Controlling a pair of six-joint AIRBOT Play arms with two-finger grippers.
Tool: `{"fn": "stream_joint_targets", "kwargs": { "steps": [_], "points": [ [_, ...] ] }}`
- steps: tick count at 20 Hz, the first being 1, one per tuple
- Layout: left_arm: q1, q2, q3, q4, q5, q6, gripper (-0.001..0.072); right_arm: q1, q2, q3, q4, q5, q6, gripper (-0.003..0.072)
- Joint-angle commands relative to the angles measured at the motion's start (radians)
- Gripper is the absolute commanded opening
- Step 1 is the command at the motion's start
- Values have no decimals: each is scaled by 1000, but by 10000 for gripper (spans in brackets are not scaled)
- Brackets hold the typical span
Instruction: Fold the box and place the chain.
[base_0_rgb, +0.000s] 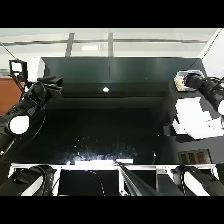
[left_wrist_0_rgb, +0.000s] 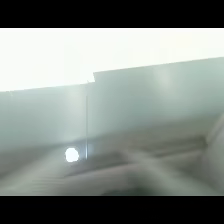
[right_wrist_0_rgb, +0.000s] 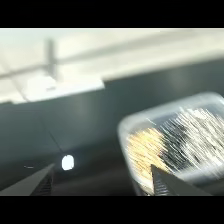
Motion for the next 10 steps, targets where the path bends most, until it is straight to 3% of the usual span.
{"fn": "stream_joint_targets", "kwargs": {
  "steps": [1, 4, 6, 10],
  "points": [
    [-3, -26, 0, 0, 23, 0, 708, -219, -174, 178, -65, 406, 13, 720],
    [-12, -25, 1, -19, -130, -1, 706, -358, -254, 375, -569, 685, 336, 713],
    [-61, -25, 0, -11, -232, 16, 706, -428, -264, 424, -897, 813, 517, 713],
    [-189, -30, -10, -11, -255, 45, 706, -506, -297, 427, -920, 938, 327, 713]
  ]
}}
